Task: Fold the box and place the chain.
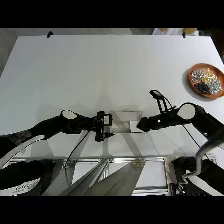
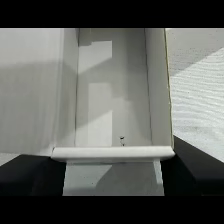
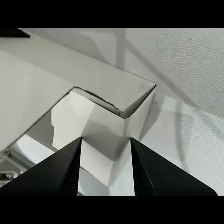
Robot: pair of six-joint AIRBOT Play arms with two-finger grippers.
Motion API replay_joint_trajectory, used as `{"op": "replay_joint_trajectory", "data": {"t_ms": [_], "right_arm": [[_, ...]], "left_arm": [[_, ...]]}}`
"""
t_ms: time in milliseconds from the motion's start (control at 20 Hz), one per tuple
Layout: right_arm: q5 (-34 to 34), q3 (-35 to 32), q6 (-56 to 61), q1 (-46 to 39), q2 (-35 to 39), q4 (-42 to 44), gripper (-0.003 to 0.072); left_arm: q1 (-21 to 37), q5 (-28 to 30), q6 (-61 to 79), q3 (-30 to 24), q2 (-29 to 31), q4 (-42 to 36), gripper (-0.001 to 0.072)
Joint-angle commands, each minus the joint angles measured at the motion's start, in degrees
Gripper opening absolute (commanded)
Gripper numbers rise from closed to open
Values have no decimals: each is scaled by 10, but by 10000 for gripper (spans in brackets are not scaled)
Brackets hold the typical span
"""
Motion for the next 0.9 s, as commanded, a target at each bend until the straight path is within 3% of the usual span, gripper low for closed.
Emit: {"op": "replay_joint_trajectory", "data": {"t_ms": [0,200,550,850], "right_arm": [[-28,10,87,33,0,-47,338],[-34,37,232,89,-23,-169,339],[-17,89,344,191,-84,-246,336],[-5,90,454,197,-84,-307,309]], "left_arm": [[0,0,0,0,0,0,272],[0,0,0,0,0,0,272],[0,0,0,0,0,0,272],[0,0,0,0,0,0,272]]}}
